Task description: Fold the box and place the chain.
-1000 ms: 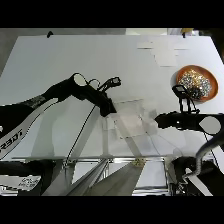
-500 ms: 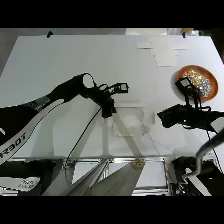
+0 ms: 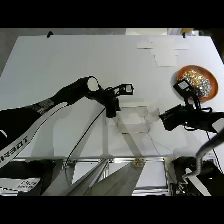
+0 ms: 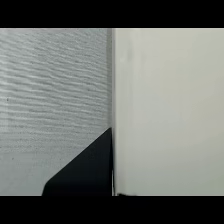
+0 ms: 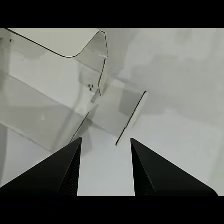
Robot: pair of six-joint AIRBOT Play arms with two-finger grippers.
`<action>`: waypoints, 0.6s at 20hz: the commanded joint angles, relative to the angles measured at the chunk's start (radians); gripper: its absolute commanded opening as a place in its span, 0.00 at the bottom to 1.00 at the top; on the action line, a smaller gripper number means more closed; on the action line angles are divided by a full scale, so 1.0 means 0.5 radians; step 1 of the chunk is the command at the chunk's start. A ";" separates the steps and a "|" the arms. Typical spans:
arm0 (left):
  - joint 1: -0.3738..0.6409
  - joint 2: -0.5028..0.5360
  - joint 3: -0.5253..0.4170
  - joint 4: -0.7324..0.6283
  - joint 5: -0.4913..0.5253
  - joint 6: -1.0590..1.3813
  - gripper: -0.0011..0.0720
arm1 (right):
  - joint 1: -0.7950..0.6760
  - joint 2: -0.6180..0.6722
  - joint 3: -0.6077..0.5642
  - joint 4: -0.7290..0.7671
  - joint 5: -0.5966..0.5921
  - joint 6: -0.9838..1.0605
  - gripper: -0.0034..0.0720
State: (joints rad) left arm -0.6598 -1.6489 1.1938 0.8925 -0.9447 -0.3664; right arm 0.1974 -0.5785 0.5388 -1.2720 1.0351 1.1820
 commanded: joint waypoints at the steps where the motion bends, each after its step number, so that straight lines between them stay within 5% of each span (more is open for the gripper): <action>1: -0.004 0.001 0.002 0.005 0.012 0.002 0.02 | 0.002 0.002 0.002 -0.013 0.009 -0.095 0.50; 12: -0.005 0.035 0.002 0.124 -0.053 0.002 0.02 | 0.002 0.002 0.002 -0.011 0.008 -0.294 0.50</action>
